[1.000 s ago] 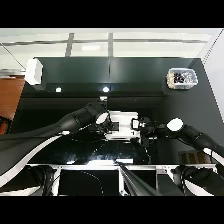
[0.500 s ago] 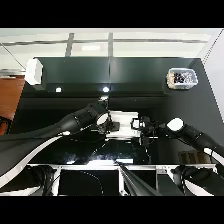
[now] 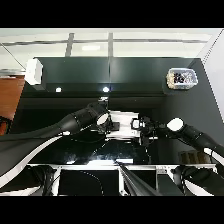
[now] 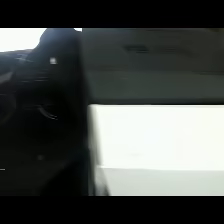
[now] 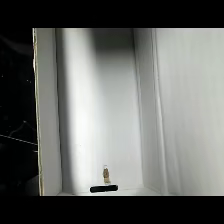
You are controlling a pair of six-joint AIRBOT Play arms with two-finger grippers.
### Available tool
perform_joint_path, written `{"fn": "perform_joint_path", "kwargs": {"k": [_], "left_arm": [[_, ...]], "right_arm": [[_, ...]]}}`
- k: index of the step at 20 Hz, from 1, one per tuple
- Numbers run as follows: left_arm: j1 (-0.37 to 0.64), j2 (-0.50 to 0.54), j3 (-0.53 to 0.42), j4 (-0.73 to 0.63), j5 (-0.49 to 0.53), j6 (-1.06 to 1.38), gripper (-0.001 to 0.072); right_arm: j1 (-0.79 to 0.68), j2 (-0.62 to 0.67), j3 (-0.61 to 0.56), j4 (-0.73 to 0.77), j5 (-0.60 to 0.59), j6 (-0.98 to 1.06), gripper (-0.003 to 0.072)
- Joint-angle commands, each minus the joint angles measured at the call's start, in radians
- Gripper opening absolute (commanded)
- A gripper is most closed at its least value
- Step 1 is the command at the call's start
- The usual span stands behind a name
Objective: Fold the box and place the chain.
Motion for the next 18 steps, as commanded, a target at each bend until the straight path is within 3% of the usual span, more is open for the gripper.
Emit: {"fn": "perform_joint_path", "kwargs": {"k": [1,4,5,6,9,13,18], "left_arm": [[-0.001,0.0,0.0,-0.005,0.016,0.012,0.0031],[-0.001,0.0,0.0,-0.005,0.015,0.012,0.0031],[-0.001,0.0,0.001,-0.005,0.011,0.012,0.003],[-0.001,0.0,0.003,-0.003,0.0,0.012,0.003],[-0.001,0.001,0.02,0.042,-0.042,0.01,0.003],[-0.002,0.001,0.025,0.066,-0.054,0.011,0.003],[-0.003,-0.01,0.025,0.065,-0.039,-0.016,0.003]], "right_arm": [[0.0,0.001,-0.001,0.0,0.001,0.001,0.0534],[0.0,0.006,0.0,0.0,0.004,0.001,0.0537],[0.0,0.013,0.0,0.001,0.01,0.02,0.0656],[0.0,0.029,0.001,-0.001,0.015,0.057,0.0707],[-0.011,0.13,0.002,-0.072,0.076,0.174,0.0705],[-0.059,0.235,0.002,-0.33,0.214,0.257,0.0704],[-0.07,0.219,0.001,-0.269,0.177,0.232,0.0697]]}}
